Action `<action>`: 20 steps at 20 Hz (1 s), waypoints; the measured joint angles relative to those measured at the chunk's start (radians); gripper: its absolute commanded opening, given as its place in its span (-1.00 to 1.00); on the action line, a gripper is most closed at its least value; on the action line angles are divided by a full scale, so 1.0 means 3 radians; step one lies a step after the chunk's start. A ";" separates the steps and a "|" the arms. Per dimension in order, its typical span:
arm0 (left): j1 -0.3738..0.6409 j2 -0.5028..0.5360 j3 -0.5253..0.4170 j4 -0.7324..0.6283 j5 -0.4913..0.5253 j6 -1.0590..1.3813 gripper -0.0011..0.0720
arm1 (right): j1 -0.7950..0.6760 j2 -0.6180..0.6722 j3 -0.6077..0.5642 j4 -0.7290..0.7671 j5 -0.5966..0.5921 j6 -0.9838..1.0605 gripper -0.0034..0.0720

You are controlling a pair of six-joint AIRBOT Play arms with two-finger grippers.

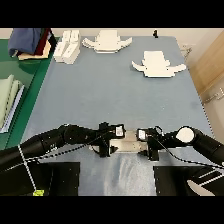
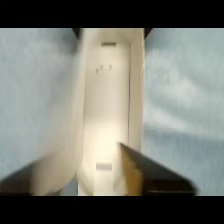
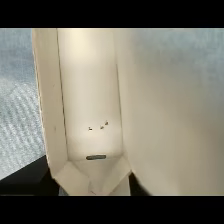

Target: Fold the box.

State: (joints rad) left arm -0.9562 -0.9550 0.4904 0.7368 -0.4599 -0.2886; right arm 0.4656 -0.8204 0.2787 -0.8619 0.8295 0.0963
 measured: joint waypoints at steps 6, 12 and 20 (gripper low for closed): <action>0.0079 0.0062 0.0000 0.0023 -0.0104 -0.0003 0.91 | 0.0001 0.0000 0.0000 -0.0005 -0.0020 0.0000 0.42; 0.0551 0.0596 0.0000 0.0593 -0.0819 -0.1048 0.20 | 0.0000 0.0000 0.0000 -0.0006 -0.0029 0.0000 0.42; 0.0847 0.1011 0.0006 0.0284 -0.1804 -0.2946 -0.93 | 0.0000 0.0000 0.0000 -0.0008 -0.0033 -0.0001 0.42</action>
